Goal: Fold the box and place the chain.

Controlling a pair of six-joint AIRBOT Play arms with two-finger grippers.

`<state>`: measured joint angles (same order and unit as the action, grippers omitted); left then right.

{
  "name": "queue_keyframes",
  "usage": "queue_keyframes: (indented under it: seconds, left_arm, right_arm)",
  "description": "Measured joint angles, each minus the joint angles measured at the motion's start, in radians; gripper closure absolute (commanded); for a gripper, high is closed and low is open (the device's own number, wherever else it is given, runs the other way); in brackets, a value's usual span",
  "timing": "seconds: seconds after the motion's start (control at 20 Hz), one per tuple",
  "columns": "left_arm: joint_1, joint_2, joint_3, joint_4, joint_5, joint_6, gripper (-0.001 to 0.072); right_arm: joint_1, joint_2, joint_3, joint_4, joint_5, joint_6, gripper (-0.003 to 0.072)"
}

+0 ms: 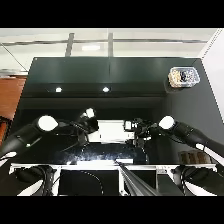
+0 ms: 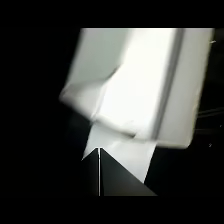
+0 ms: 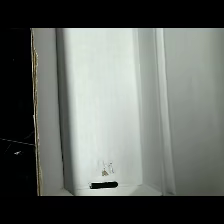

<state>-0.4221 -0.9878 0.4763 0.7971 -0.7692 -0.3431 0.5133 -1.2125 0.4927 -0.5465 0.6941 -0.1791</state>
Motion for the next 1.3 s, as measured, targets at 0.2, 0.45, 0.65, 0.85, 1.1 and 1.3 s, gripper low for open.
queue_keyframes:
  seconds: [0.2,0.45,0.65,0.85,1.1,1.3]
  left_arm:
    - [0.251,0.079,0.001,0.127,-0.114,-0.362,0.0678]
    - [0.463,0.053,-0.068,0.098,-0.191,-0.762,0.0677]
    - [0.456,-0.081,-0.108,-0.003,-0.249,-0.84,0.0678]
    - [0.387,-0.205,-0.119,-0.18,-0.27,-0.744,0.0676]
    - [0.329,-0.245,-0.106,-0.332,-0.291,-0.632,0.0115]
    - [0.317,-0.208,-0.069,-0.335,-0.302,-0.589,0.0065]
  right_arm:
    - [0.0,0.0,0.0,0.0,0.0,0.0,0.016]
    - [0.0,0.0,0.0,-0.001,0.0,0.0,0.016]
    - [0.0,0.0,0.0,-0.001,0.0,0.0,0.016]
    - [0.0,0.0,0.0,-0.001,0.0,-0.001,0.016]
    - [0.0,0.0,0.0,-0.001,0.0,-0.001,0.016]
    - [0.0,0.0,0.0,-0.001,0.001,-0.001,0.016]
